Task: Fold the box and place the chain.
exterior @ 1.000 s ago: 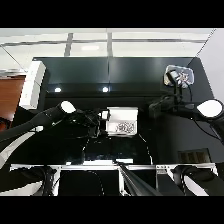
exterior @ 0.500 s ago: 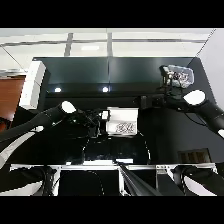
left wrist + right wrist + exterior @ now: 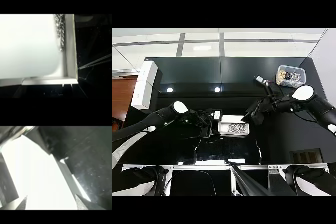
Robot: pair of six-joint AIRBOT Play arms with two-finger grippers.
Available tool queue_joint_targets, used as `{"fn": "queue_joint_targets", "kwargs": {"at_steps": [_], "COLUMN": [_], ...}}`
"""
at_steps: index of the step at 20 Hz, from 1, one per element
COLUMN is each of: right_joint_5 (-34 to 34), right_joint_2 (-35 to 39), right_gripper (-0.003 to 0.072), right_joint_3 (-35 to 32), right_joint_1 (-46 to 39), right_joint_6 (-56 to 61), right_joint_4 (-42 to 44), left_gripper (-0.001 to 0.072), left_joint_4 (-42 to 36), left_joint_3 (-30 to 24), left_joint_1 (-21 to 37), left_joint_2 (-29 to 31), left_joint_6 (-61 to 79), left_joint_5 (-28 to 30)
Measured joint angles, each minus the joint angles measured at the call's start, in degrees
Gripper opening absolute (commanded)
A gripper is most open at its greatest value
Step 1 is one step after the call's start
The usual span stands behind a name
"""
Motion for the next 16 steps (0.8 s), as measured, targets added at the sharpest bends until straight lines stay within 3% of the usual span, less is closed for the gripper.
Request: {"fn": "queue_joint_targets", "kwargs": {"at_steps": [10,11,12,14,16], "right_joint_5": [-2.6,-3.0,-3.2,-3.3,-3.6], "right_joint_2": [-0.1,-0.1,-0.1,-0.1,-0.1], "right_gripper": [0.0688,0.0543,0.0475,0.0470,0.0233], "right_joint_3": [-0.8,-0.9,-0.9,-0.9,-0.9], "right_joint_1": [7.6,7.9,8.0,8.2,8.3], "right_joint_6": [-6.8,-7.0,-7.0,-7.2,-7.4], "right_joint_4": [-9.0,-9.2,-9.4,-9.6,-9.8], "left_gripper": [0.0401,0.0401,0.0401,0.0401,0.0401], "left_joint_4": [0.0,0.0,0.0,0.0,0.0], "left_joint_3": [0.0,0.0,0.0,0.0,0.0], "left_joint_1": [0.0,0.0,0.0,0.0,0.0], "left_joint_2": [0.0,0.0,0.0,0.0,0.0], "left_joint_6": [0.0,0.0,0.0,0.0,0.0], "left_joint_5": [0.0,0.0,0.0,0.0,0.0]}}
